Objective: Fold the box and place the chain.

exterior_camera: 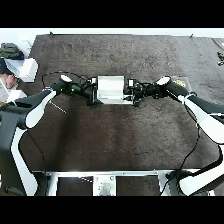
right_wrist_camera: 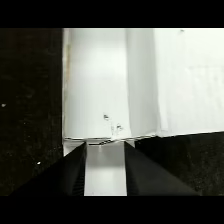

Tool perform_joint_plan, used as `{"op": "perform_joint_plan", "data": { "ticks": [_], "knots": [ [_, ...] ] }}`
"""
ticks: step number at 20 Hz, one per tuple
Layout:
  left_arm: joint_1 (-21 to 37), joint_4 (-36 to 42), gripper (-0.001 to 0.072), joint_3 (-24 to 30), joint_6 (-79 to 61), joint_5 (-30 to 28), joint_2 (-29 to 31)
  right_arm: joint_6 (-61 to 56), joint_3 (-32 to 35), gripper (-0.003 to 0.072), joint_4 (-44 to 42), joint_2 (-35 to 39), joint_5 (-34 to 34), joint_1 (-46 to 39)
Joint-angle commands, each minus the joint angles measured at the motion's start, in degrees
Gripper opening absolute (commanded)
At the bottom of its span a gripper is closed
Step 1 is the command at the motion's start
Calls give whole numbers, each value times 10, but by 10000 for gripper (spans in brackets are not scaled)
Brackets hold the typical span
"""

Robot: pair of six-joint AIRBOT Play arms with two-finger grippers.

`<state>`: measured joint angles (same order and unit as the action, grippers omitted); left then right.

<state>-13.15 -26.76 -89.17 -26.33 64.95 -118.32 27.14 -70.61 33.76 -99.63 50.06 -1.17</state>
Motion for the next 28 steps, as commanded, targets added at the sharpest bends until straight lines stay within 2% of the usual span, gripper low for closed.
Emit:
{"op": "perform_joint_plan", "data": {
  "ticks": [1,3,5,8,15,16,17,20,21,22,25,26,28],
  "knots": [
    [0,0,333,0,-1,0,0,1,-2,274,0,-4,-24,6],
    [0,0,333,0,-1,0,0,1,-2,273,0,-4,-31,14],
    [0,0,333,0,-1,0,0,1,-2,220,0,-4,-30,26],
    [0,0,333,0,-1,0,0,1,-2,220,-7,-4,-51,37],
    [0,0,333,0,-1,0,0,3,-2,222,-20,-7,-50,49],
    [0,0,333,0,-1,0,0,3,-2,235,-21,-10,-49,49],
    [0,0,333,0,-1,0,0,3,-2,277,-21,-12,-49,49],
    [0,0,333,0,-1,0,0,3,-2,277,-20,-19,-51,48],
    [0,0,333,0,-1,0,0,3,-2,309,-20,-19,-54,48],
    [0,0,333,0,-1,0,0,3,-3,406,-20,-19,-56,48],
    [0,0,333,0,-1,0,0,3,-6,414,-18,-19,-56,47],
    [0,0,333,0,-1,0,0,3,-7,492,-19,-19,-56,47],
    [0,0,333,0,-1,0,0,3,-7,509,-18,-19,-60,47]
  ]
}}
